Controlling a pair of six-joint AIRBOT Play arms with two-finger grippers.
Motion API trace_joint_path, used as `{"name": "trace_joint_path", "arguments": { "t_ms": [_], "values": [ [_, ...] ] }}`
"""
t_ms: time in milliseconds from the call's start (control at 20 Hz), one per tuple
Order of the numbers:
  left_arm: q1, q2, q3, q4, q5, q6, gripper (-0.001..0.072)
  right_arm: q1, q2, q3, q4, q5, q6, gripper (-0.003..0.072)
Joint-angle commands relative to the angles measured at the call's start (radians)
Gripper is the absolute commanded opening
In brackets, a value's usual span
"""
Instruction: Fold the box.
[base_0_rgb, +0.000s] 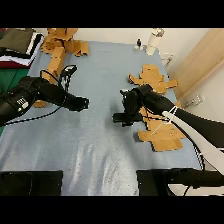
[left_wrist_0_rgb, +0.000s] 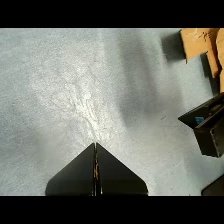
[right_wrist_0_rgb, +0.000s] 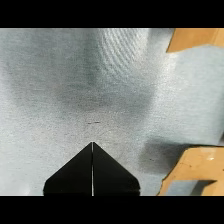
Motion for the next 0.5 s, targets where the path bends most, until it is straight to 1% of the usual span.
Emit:
{"name": "trace_joint_path", "arguments": {
  "t_ms": [0, 350, 450],
  "values": [
    [0.000, -0.001, 0.001, 0.000, 0.001, 0.000, 0.0013, 0.000, -0.001, 0.001, 0.000, 0.000, 0.000, 0.0001],
    [0.000, -0.001, 0.001, 0.000, 0.000, 0.000, 0.0013, 0.000, -0.001, 0.001, 0.000, 0.002, 0.000, 0.0000],
    [0.001, -0.001, 0.001, 0.000, 0.000, 0.000, 0.0013, -0.001, -0.001, 0.000, 0.000, 0.031, 0.000, 0.0000]
  ]
}}
